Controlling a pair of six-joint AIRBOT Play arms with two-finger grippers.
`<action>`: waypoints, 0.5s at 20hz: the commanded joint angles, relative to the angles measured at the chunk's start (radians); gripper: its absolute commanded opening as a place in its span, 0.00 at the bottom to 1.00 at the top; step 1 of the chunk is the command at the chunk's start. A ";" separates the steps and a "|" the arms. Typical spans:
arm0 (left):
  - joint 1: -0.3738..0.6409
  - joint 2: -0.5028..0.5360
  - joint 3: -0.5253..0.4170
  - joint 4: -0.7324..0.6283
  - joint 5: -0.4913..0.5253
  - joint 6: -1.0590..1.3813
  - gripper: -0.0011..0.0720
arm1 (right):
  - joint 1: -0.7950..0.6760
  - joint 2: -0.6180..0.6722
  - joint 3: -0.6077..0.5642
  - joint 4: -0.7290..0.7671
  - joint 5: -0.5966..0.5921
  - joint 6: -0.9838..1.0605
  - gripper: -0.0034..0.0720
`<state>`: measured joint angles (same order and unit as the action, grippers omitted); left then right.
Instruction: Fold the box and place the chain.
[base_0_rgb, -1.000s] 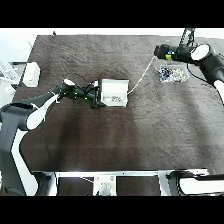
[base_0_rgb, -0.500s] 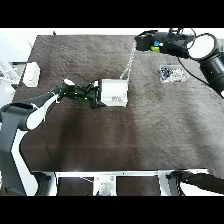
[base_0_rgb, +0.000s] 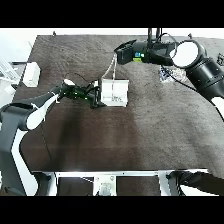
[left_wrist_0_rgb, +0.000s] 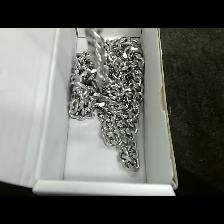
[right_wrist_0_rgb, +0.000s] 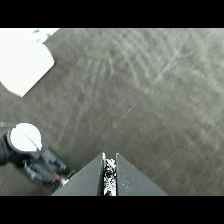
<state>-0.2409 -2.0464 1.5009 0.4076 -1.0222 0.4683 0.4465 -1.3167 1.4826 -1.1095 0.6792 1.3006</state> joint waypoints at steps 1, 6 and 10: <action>0.001 -0.001 0.000 0.000 0.000 0.000 0.74 | 0.008 0.000 -0.052 0.025 0.014 0.000 0.06; 0.001 -0.001 -0.001 0.000 0.000 0.000 0.74 | 0.041 0.024 -0.066 0.043 0.023 -0.023 0.05; 0.001 -0.001 0.000 0.000 0.000 0.000 0.74 | 0.043 0.025 -0.097 0.031 0.058 -0.023 0.05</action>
<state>-0.2409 -2.0464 1.5009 0.4076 -1.0222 0.4683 0.4843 -1.2949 1.4094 -1.0729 0.7158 1.2823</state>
